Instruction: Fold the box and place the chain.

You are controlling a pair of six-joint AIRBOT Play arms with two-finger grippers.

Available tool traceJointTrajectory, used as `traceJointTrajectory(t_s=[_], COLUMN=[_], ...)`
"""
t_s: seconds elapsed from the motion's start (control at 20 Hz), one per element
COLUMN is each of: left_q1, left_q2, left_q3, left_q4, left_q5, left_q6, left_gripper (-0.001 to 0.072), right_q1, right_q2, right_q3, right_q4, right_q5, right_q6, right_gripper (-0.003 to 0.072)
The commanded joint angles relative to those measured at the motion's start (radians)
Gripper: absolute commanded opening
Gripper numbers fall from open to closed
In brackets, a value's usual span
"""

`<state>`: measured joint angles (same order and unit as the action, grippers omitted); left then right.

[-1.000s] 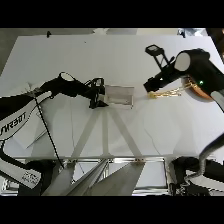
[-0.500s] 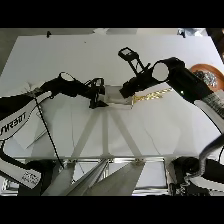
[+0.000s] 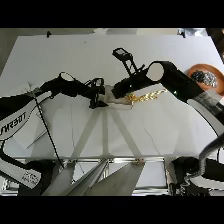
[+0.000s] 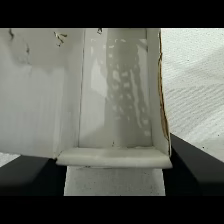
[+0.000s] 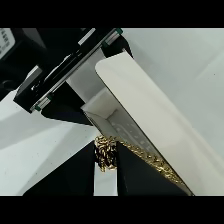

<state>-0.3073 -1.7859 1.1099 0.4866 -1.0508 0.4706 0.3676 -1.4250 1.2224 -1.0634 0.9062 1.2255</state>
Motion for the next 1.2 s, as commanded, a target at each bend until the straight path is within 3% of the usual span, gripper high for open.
traceJointTrajectory(t_s=[0.0, 0.25, 0.35, 0.55, 0.7, 0.8, 0.95, 1.0, 1.05, 1.15], left_q1=[0.000, 0.000, 0.000, 0.000, 0.000, 0.000, 0.000, 0.000, 0.000, 0.000], left_q2=[0.000, 0.000, 0.000, 0.000, 0.000, 0.000, 0.000, 0.001, 0.001, 0.001], left_q3=[0.001, 0.001, 0.001, 0.001, 0.001, 0.001, 0.001, 0.001, 0.001, 0.001], left_q4=[0.000, 0.000, 0.000, 0.000, 0.000, 0.000, 0.000, 0.000, 0.000, 0.000], left_q5=[0.000, 0.000, 0.000, 0.000, 0.000, 0.000, 0.000, 0.000, 0.000, 0.000], left_q6=[0.000, 0.000, 0.000, 0.000, 0.000, 0.000, 0.000, 0.000, 0.000, 0.000], left_gripper=[0.0277, 0.0277, 0.0277, 0.0277, 0.0277, 0.0277, 0.0277, 0.0277, 0.0277, 0.0277], right_q1=[0.001, 0.001, 0.001, 0.000, 0.000, -0.011, -0.115, -0.153, -0.194, -0.261], right_q2=[-0.062, -0.124, -0.111, -0.022, 0.088, 0.152, 0.176, 0.166, 0.149, 0.100], right_q3=[0.000, 0.000, 0.001, 0.005, 0.006, 0.005, 0.005, 0.005, 0.005, 0.005], right_q4=[0.028, -0.039, -0.037, -0.064, -0.226, -0.380, -0.391, -0.372, -0.335, -0.278], right_q5=[0.001, 0.053, 0.058, 0.097, 0.143, 0.192, 0.294, 0.311, 0.314, 0.298], right_q6=[-0.004, 0.001, 0.001, -0.002, -0.043, -0.125, -0.476, -0.587, -0.689, -0.816], right_gripper=[0.0015, 0.0035, 0.0189, 0.0199, 0.0334, 0.0339, 0.0344, 0.0392, 0.0491, 0.0539])
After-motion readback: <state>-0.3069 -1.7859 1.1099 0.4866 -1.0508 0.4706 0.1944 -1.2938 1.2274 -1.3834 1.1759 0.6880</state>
